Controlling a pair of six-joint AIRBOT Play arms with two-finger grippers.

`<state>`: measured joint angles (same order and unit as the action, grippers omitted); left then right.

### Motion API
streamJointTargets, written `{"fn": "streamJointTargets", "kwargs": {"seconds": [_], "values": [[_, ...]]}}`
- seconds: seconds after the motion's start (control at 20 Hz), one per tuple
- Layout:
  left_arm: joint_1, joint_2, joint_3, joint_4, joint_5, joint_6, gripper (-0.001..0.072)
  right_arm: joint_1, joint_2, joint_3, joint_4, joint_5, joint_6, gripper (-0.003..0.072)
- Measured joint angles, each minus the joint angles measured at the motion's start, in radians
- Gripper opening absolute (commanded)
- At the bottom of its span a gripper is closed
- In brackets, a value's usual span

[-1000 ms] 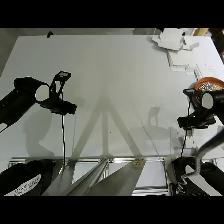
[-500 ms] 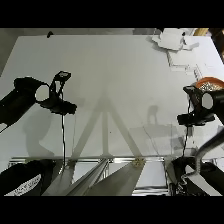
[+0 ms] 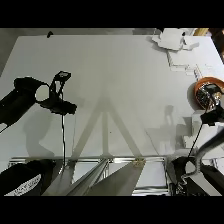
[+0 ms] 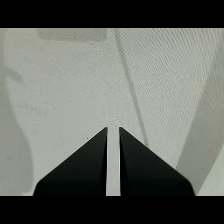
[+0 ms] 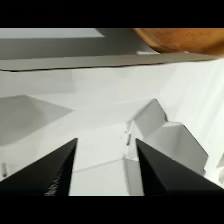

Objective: Fold the box and place the chain.

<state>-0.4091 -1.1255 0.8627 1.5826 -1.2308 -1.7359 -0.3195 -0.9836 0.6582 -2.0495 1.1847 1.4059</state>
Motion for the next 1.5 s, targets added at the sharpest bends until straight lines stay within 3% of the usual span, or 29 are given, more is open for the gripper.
{"fn": "streamJointTargets", "kwargs": {"seconds": [0.2, 0.4, 0.6, 0.75, 1.05, 1.1, 1.2, 1.3, 1.35, 1.45, 1.5], "values": [[0.000, 0.000, 0.000, 0.000, 0.000, 0.000, 0.0086, -0.243, -0.025, 0.000, -0.027, -0.071, -0.019, 0.0519], [0.000, 0.000, 0.000, 0.000, 0.000, 0.000, 0.0086, -0.384, -0.055, 0.000, -0.039, -0.135, -0.034, 0.0517], [0.000, 0.000, 0.000, 0.000, 0.000, 0.000, 0.0086, -0.431, -0.085, 0.000, -0.082, -0.188, -0.053, 0.0517], [0.000, 0.000, 0.000, 0.000, 0.000, 0.000, 0.0086, -0.443, -0.102, 0.000, -0.118, -0.223, -0.058, 0.0442], [0.000, 0.000, 0.000, 0.000, 0.000, 0.000, 0.0086, -0.449, -0.135, 0.000, -0.140, -0.241, -0.060, 0.0384], [0.000, 0.000, 0.000, 0.000, 0.000, 0.000, 0.0086, -0.449, -0.145, 0.000, -0.142, -0.235, -0.058, 0.0324], [0.000, 0.000, 0.000, 0.000, 0.000, 0.000, 0.0086, -0.449, -0.164, 0.000, -0.143, -0.217, -0.052, 0.0310], [0.000, 0.000, 0.000, 0.000, 0.000, 0.000, 0.0086, -0.449, -0.179, 0.000, -0.144, -0.199, -0.046, 0.0160], [0.000, 0.000, 0.000, 0.000, 0.000, 0.000, 0.0086, -0.449, -0.184, 0.000, -0.145, -0.194, -0.040, 0.0151], [0.000, 0.000, 0.000, 0.000, 0.000, 0.000, 0.0086, -0.449, -0.190, 0.000, -0.144, -0.175, -0.031, 0.0020], [0.000, 0.000, 0.000, 0.000, 0.000, 0.000, 0.0086, -0.449, -0.191, 0.000, -0.144, -0.164, -0.027, 0.0020]]}}
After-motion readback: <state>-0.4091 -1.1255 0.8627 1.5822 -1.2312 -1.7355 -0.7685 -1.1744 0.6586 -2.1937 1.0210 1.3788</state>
